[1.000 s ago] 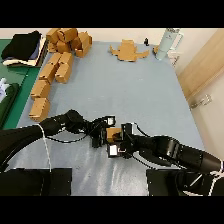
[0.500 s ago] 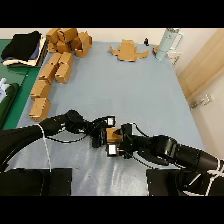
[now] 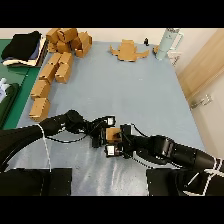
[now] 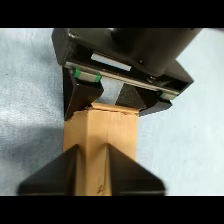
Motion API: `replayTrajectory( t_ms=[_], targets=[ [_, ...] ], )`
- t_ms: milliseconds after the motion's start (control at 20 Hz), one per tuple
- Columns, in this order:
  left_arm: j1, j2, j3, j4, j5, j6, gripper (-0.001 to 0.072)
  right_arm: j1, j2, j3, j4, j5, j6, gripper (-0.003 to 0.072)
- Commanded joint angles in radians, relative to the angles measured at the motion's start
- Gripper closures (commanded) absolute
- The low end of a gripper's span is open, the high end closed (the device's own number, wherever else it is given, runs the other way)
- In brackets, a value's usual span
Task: Fold the box.
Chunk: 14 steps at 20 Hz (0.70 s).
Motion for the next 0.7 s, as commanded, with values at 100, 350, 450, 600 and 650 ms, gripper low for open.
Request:
replayTrajectory(
  t_ms=[100, 350, 450, 600, 650],
  targets=[
    [0.0, -0.001, 0.001, 0.0, 0.0, 0.002, 0.0234, 0.0, 0.024, 0.007, -0.023, -0.006, 0.008, 0.0484],
    [0.0, -0.001, 0.001, 0.0, 0.0, 0.002, 0.0234, 0.0, 0.055, 0.007, -0.018, -0.024, 0.013, 0.0484],
    [0.0, -0.001, 0.001, 0.0, 0.0, 0.002, 0.0234, 0.0, 0.069, 0.007, -0.018, -0.025, 0.018, 0.0484],
    [0.0, -0.001, 0.001, 0.0, 0.0, 0.002, 0.0234, 0.0, 0.086, 0.007, -0.018, -0.024, 0.018, 0.0486],
    [0.0, -0.001, 0.001, 0.0, 0.0, 0.002, 0.0234, 0.0, 0.091, 0.007, -0.018, -0.024, 0.018, 0.0487]
  ],
)
